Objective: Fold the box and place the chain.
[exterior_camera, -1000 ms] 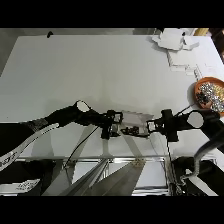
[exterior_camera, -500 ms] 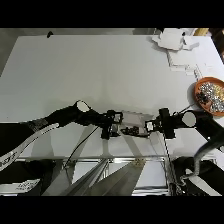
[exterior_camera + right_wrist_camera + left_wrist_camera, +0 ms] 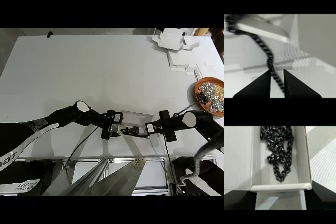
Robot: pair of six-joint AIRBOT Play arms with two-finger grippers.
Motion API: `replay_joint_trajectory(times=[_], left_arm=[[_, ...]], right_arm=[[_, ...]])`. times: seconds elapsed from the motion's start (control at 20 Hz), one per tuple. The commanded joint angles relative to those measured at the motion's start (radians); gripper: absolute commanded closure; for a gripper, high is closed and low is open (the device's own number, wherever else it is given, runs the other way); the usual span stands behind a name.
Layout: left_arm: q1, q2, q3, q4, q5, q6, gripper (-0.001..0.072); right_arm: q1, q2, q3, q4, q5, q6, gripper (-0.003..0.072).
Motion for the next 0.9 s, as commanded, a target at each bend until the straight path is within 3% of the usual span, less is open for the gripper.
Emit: replay_joint_trajectory(times=[0.0,0.4,0.85], left_arm=[[0.001,0.000,0.000,0.000,0.000,0.000,0.0377],[0.001,0.000,0.000,0.000,0.000,0.000,0.0377],[0.001,0.000,0.000,0.000,0.000,0.000,0.0377]], right_arm=[[-0.001,0.084,0.002,0.003,-0.003,-0.001,0.0529],[-0.001,0.087,-0.021,-0.016,-0.011,-0.006,0.0485],[-0.001,-0.003,-0.021,0.005,0.000,-0.005,0.0507]])
